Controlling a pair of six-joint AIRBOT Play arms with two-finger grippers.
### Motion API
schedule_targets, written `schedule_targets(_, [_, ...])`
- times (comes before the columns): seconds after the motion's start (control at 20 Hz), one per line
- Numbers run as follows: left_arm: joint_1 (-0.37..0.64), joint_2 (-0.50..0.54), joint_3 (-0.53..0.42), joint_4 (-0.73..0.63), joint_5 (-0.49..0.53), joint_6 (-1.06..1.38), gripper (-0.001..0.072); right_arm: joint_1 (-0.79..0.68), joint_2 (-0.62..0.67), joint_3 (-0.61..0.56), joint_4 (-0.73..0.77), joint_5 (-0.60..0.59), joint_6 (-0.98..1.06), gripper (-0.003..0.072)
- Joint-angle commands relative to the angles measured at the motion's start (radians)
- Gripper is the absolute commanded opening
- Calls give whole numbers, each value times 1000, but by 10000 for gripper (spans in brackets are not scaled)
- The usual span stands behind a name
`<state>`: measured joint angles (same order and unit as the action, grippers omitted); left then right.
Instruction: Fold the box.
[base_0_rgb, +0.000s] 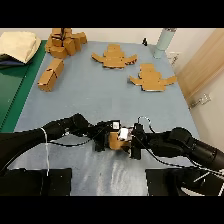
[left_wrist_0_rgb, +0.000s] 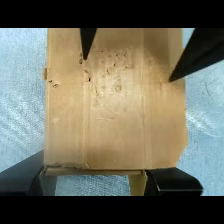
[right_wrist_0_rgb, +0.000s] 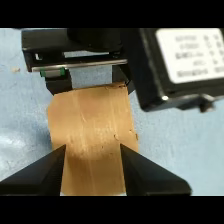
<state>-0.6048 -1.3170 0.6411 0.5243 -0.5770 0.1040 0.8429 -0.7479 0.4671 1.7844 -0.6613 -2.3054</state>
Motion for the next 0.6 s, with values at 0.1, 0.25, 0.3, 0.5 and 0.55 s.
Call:
schedule_targets(0.1, [0,-1,0,0,0,1,525,-1,-26,1,-69,18,-27,536])
schedule_targets(0.25, [0,-1,0,0,0,0,525,0,-28,1,-72,24,-45,535])
schedule_targets(0.3, [0,-1,0,0,0,0,525,1,-27,1,-71,28,-45,535])
schedule_targets(0.5, [0,-1,0,0,0,0,525,82,-6,-15,-80,39,-27,534])
schedule_targets(0.55, [0,-1,0,0,0,0,525,107,5,-28,-106,49,4,524])
